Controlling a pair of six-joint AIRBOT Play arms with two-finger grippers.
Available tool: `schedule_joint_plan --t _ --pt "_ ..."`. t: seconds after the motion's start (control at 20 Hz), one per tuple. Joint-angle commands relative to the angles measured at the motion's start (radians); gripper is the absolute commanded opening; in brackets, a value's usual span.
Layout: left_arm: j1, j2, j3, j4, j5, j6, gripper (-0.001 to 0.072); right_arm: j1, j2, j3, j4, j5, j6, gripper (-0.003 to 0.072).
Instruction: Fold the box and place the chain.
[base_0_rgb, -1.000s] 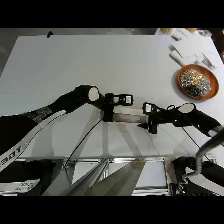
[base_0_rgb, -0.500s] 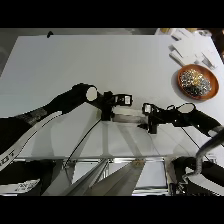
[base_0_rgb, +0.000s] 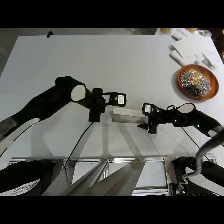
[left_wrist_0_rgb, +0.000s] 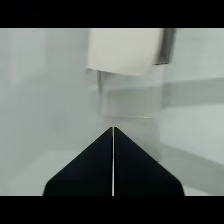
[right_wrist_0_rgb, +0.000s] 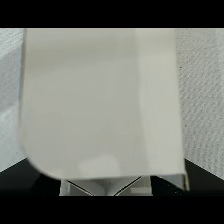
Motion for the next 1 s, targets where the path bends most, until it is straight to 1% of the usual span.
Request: schedule_joint_plan --t 0.0,0.1,0.15,0.25,0.35,0.55,0.6,0.65,0.75,0.85,0.95 --pt "-0.044 0.056 -0.001 -0.071 -0.135 -0.059 0.0003 0.000 0.000 0.001 0.000 0.000 0.001 0.0395" --pt "-0.119 0.041 -0.012 -0.076 -0.095 -0.058 0.0003 0.000 0.000 0.001 0.000 0.000 0.001 0.0395" --pt "-0.157 0.029 -0.016 -0.076 -0.047 -0.058 0.0003 0.000 0.000 0.001 0.000 0.000 0.001 0.0395" --pt "-0.220 -0.008 -0.019 -0.077 0.076 -0.058 0.0004 0.000 0.000 0.001 0.000 0.000 0.001 0.0395" --pt "-0.252 -0.044 -0.019 -0.084 0.212 -0.058 0.0004 0.000 0.000 0.001 0.000 0.000 0.001 0.0395" --pt "-0.236 -0.071 -0.019 -0.090 0.538 -0.086 0.0004 0.000 0.000 0.001 0.000 0.000 0.001 0.0395" --pt "-0.223 -0.085 -0.019 -0.110 0.602 -0.089 0.0004 0.000 0.000 0.001 0.000 0.000 0.001 0.0396" --pt "-0.205 -0.107 -0.019 -0.138 0.648 -0.098 0.0004 0.000 0.000 0.001 0.000 0.000 0.000 0.0395" --pt "-0.171 -0.155 -0.019 -0.162 0.697 -0.118 0.0004 0.000 0.000 0.001 0.000 0.000 0.000 0.0395" --pt "-0.146 -0.193 -0.019 -0.176 0.751 -0.197 0.0009 0.000 0.000 0.001 0.000 0.000 0.000 0.0395" --pt "-0.130 -0.221 -0.019 -0.177 0.774 -0.259 0.0009 0.000 0.000 0.001 0.000 0.000 0.001 0.0395"
